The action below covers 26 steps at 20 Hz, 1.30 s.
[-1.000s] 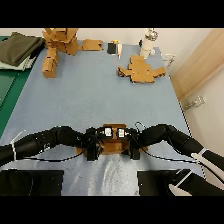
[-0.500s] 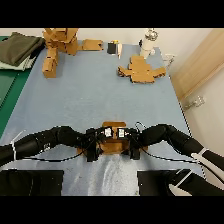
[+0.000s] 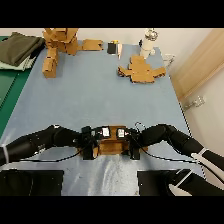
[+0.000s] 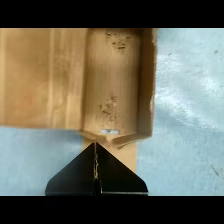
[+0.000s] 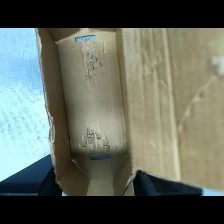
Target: Fold the box.
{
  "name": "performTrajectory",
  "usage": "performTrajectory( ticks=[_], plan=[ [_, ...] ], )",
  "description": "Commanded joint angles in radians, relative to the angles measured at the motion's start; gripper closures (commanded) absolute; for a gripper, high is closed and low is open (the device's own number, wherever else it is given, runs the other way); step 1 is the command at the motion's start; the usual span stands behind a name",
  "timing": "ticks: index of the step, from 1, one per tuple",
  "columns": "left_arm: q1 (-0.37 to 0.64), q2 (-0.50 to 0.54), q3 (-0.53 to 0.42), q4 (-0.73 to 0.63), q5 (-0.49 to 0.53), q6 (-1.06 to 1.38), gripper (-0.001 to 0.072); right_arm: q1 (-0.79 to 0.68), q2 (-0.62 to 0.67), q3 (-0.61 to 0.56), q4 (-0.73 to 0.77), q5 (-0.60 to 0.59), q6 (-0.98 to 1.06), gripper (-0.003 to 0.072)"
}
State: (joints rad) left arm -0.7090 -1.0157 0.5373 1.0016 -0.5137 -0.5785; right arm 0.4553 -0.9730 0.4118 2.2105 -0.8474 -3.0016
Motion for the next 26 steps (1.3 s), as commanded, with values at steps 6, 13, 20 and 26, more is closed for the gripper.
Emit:
performTrajectory(
  ticks=[6,13,20,26],
  plan=[
    [0.256,0.230,-0.008,0.381,-0.330,-0.947,0.0700,0.000,0.000,0.000,-0.001,0.000,0.000,0.0128],
    [0.433,0.177,-0.127,0.146,-0.399,-0.861,0.0700,0.000,0.000,0.000,-0.001,0.000,0.000,0.0128],
    [0.348,0.037,-0.136,-0.092,-0.288,-0.760,0.0700,0.000,0.000,0.000,-0.001,0.000,0.000,0.0128],
    [0.347,0.037,-0.136,-0.307,-0.282,-0.607,0.0700,0.000,0.000,0.000,-0.001,0.000,0.000,0.0128]
  ],
)
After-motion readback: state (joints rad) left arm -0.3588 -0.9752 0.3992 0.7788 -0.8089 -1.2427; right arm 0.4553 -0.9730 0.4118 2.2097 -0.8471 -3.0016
